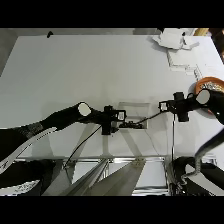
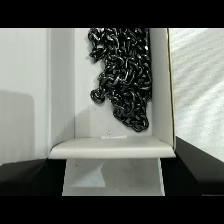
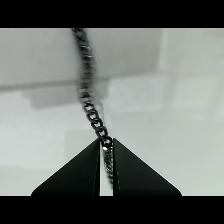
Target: Fold the box and place the chain.
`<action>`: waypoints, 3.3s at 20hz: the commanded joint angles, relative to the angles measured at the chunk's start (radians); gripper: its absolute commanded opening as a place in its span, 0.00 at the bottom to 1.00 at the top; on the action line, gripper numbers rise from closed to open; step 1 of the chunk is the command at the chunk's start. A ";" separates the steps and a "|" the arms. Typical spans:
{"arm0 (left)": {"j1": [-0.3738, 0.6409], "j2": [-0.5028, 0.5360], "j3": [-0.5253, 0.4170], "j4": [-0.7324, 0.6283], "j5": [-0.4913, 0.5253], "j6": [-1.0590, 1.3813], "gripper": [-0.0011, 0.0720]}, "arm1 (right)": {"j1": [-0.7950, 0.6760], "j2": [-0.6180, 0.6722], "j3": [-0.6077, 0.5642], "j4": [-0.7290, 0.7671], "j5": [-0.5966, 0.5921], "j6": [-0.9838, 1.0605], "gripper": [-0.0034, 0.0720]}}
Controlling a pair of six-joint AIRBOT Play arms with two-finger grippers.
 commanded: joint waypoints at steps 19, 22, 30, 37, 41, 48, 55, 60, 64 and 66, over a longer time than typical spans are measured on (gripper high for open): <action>-0.001 0.000 0.000 0.000 0.000 0.000 0.36 | 0.657 0.233 0.001 0.476 -0.110 0.220 0.07; -0.002 0.000 0.000 0.000 0.000 0.000 0.36 | 0.656 0.211 0.001 0.448 -0.113 0.221 0.12; -0.001 0.000 0.000 0.000 0.001 0.000 0.36 | 0.318 0.288 0.002 0.228 0.041 0.225 0.32; -0.001 0.000 0.000 0.000 0.001 0.000 0.36 | -0.054 0.132 0.002 0.092 0.069 0.137 0.31; -0.001 0.000 0.000 0.000 0.000 0.000 0.36 | -0.102 -0.019 0.002 0.018 0.016 0.087 0.31; -0.001 0.000 0.000 0.000 0.000 0.000 0.36 | -0.101 -0.133 0.002 0.143 -0.064 -0.129 0.31; -0.002 0.000 0.000 0.000 0.000 0.000 0.36 | -0.101 -0.181 0.002 0.143 -0.085 -0.129 0.08; -0.001 0.000 0.000 0.000 0.000 0.000 0.36 | -0.079 -0.102 0.002 0.139 -0.001 -0.113 0.07; -0.001 0.000 0.000 0.000 0.000 0.000 0.36 | 0.015 0.040 0.002 0.153 0.083 0.007 0.07; -0.001 0.000 0.000 0.000 0.000 0.000 0.36 | 0.094 0.116 0.002 0.193 0.163 0.051 0.07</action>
